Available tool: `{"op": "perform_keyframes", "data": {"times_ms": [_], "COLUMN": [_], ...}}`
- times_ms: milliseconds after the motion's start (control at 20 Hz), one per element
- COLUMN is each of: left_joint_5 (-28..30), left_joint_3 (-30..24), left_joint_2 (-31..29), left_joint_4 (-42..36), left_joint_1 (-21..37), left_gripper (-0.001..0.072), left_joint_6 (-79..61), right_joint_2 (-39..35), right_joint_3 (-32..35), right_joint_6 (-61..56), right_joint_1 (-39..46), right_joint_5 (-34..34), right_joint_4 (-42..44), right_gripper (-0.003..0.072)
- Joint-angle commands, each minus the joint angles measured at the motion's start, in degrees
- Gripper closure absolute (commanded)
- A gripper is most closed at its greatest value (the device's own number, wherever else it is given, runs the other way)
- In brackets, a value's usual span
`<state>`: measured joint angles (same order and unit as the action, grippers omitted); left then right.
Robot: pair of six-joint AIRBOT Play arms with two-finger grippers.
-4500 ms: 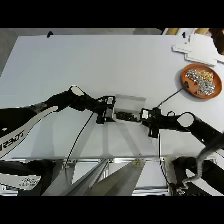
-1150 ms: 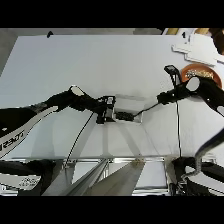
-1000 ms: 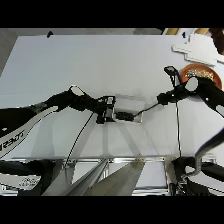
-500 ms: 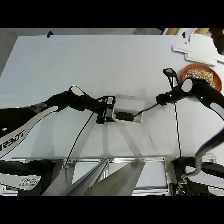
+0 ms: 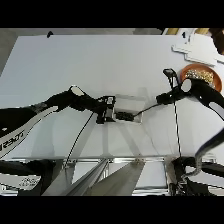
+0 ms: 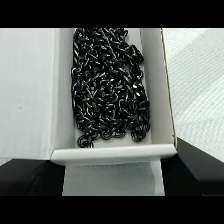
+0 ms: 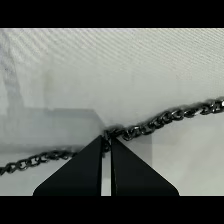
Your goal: Fold the box and place the chain.
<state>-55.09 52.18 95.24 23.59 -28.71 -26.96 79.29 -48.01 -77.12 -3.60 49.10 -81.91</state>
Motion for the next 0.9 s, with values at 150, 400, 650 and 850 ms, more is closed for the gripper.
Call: {"op": "perform_keyframes", "data": {"times_ms": [150, 400, 650, 850], "left_joint_5": [0.0, 0.0, 0.0, 0.0], "left_joint_3": [0.0, 0.0, 0.0, 0.0], "left_joint_2": [0.0, 0.0, 0.0, 0.0], "left_joint_4": [0.0, 0.0, 0.0, 0.0], "left_joint_1": [0.0, 0.0, 0.0, 0.0], "left_gripper": [0.0573, 0.0573, 0.0573, 0.0573], "left_joint_6": [0.0, 0.0, 0.0, 0.0], "right_joint_2": [-7.3, -20.6, -35.1, -42.6], "right_joint_3": [0.0, 0.3, 2.8, 5.4], "right_joint_6": [0.9, 0.9, 4.2, 8.8], "right_joint_1": [0.0, 0.0, 0.0, 0.0], "right_joint_5": [5.9, 13.4, 17.7, 18.1], "right_joint_4": [-2.3, -0.3, 13.4, 30.5], "right_gripper": [0.0671, 0.0671, 0.0671, 0.0671]}}
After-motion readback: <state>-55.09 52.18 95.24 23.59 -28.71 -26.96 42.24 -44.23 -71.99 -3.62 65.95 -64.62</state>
